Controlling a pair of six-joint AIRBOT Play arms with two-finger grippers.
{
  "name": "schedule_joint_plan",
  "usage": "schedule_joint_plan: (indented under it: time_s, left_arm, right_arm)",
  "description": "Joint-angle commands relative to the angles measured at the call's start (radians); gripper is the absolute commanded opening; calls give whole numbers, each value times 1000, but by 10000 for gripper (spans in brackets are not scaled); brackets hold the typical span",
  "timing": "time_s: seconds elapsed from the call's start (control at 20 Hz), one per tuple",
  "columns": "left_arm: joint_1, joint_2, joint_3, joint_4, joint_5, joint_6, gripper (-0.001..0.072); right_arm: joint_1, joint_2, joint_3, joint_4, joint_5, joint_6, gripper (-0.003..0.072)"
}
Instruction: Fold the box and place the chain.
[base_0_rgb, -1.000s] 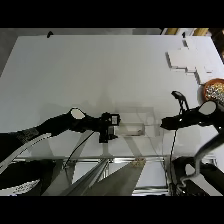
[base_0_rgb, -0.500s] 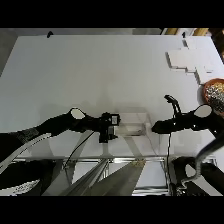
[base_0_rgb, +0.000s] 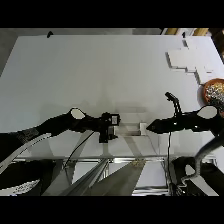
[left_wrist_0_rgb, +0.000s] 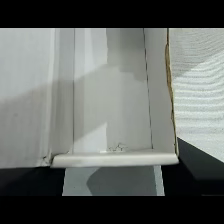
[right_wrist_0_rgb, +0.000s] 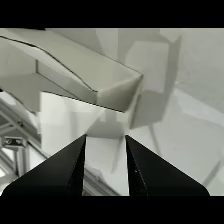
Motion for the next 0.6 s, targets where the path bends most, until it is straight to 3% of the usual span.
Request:
schedule_joint_plan:
  time_s: [0.0, 0.15, 0.4, 0.55]
  left_arm:
    - [0, 0, 0, 0, 0, 0, 170]
    - [0, 0, 0, 0, 0, 0, 170]
    - [0, 0, 0, 0, 0, 0, 170]
    - [0, 0, 0, 0, 0, 0, 170]
  right_arm:
    - [68, 13, 0, -8, -42, -7, 288]
    - [147, 13, 0, -68, -150, 79, 425]
    - [223, 13, 12, -72, -200, 206, 423]
    - [279, 13, 56, -149, -215, 336, 423]
